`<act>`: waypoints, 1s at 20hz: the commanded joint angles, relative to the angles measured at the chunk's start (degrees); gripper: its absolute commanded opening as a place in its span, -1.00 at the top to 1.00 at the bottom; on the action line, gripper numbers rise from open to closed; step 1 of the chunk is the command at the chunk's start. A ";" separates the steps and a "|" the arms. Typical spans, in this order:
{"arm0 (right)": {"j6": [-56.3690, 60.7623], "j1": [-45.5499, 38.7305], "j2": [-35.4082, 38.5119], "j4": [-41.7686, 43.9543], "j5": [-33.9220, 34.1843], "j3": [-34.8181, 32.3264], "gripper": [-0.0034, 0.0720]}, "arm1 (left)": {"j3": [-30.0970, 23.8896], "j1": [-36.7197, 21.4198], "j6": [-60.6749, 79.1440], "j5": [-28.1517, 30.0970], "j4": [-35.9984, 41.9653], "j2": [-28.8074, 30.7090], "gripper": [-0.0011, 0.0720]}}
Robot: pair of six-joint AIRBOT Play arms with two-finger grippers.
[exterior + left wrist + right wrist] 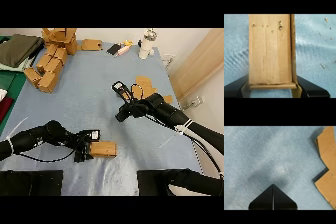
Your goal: Fold the box.
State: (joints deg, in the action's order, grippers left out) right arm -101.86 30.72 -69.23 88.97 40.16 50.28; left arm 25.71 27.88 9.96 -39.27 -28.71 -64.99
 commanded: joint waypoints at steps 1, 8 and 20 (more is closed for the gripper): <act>0.04 0.00 -0.09 0.26 -0.04 0.04 0.90 | 0.59 0.02 -0.13 -0.92 1.90 -0.11 -0.91; 0.07 0.00 -0.09 0.92 -0.07 0.04 0.90 | 0.63 4.52 0.22 -0.61 1.92 -0.39 -0.91; 0.07 -0.04 -0.09 2.36 -0.04 0.04 0.90 | 0.76 5.57 -2.27 4.11 1.92 0.90 -0.24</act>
